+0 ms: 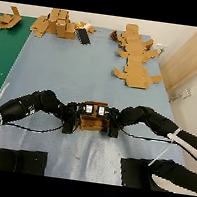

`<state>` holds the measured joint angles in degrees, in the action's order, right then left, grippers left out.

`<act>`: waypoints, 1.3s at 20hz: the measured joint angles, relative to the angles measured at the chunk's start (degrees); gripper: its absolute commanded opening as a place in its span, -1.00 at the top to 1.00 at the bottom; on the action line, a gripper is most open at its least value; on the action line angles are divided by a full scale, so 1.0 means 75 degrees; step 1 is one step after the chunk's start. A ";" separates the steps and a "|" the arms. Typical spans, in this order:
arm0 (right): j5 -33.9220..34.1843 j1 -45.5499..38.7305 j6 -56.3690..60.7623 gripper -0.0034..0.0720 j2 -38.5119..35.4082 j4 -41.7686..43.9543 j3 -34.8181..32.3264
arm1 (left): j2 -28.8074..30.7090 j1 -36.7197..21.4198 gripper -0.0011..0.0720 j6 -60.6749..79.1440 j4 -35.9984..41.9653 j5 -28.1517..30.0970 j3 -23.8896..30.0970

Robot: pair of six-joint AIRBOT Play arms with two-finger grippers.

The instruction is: Fold the box.

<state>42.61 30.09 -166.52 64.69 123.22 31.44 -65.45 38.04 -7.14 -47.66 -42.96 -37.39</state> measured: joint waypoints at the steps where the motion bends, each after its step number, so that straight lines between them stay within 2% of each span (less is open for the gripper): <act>1: 0.0000 0.0000 0.0000 -0.42 0.0000 0.0003 0.0000 | 0.0000 0.0044 0.68 0.0000 0.0006 0.0073 0.0000; 6: 0.0000 0.0000 0.0000 -0.42 0.0000 0.0000 0.0003 | 0.0000 0.0181 0.69 0.0009 0.0023 0.0458 0.0000; 17: 0.0003 0.0000 0.0000 -0.42 0.0000 0.0003 0.0000 | -0.0055 0.0219 0.68 0.0079 0.0364 0.0650 0.0000; 18: 0.0003 0.0000 0.0003 -0.42 0.0000 0.0003 0.0000 | -0.0064 0.0221 0.54 0.0087 0.0382 0.0653 0.0000; 19: 0.0003 0.0000 0.0003 -0.42 0.0000 0.0003 0.0003 | -0.0073 0.0221 0.23 0.0093 0.0385 0.0656 0.0000; 20: 0.0000 0.0000 0.0003 -0.42 0.0000 0.0003 0.0003 | -0.0085 0.0221 0.09 0.0093 0.0393 0.0656 0.0000; 26: 0.0006 0.0000 0.0003 -0.42 0.0000 0.0003 0.0000 | -0.0122 0.0219 0.09 0.0070 0.0542 0.0659 0.0000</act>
<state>42.65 30.09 -166.50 64.69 123.24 31.44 -66.37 39.68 -6.61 -43.59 -38.02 -37.39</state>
